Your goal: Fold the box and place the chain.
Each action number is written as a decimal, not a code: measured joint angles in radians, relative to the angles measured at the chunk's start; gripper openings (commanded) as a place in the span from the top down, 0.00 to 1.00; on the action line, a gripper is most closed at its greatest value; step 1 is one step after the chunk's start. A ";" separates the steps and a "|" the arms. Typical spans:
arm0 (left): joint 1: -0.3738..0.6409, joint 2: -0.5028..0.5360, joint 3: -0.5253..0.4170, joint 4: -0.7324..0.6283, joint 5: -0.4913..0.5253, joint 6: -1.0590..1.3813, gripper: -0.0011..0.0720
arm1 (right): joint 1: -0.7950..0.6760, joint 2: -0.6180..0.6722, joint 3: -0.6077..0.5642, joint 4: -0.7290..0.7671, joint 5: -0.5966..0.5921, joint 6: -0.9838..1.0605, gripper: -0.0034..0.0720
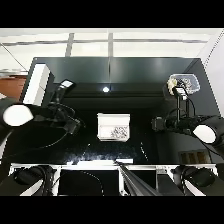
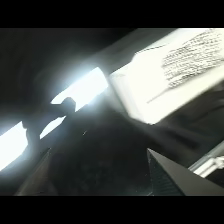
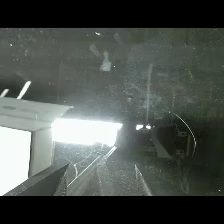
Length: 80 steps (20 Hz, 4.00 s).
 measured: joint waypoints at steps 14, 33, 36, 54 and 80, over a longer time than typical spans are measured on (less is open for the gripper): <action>0.193 -0.179 -0.122 -0.312 0.112 0.806 0.04 | 0.000 0.000 0.000 -0.002 -0.014 0.000 0.01; 0.105 -0.472 -0.160 -0.535 0.071 1.527 0.01 | 0.000 0.000 0.000 0.005 -0.064 -0.035 0.01; 0.078 -0.494 -0.160 -0.550 0.080 1.537 0.01 | 0.000 0.000 0.000 0.005 -0.068 -0.035 0.01; 0.045 -0.508 -0.158 -0.574 0.150 1.585 0.01 | 0.000 0.000 0.000 0.005 -0.072 -0.035 0.01; 0.009 -0.513 -0.158 -0.594 0.195 1.581 0.35 | 0.002 -0.188 0.045 0.258 -0.330 -0.347 0.01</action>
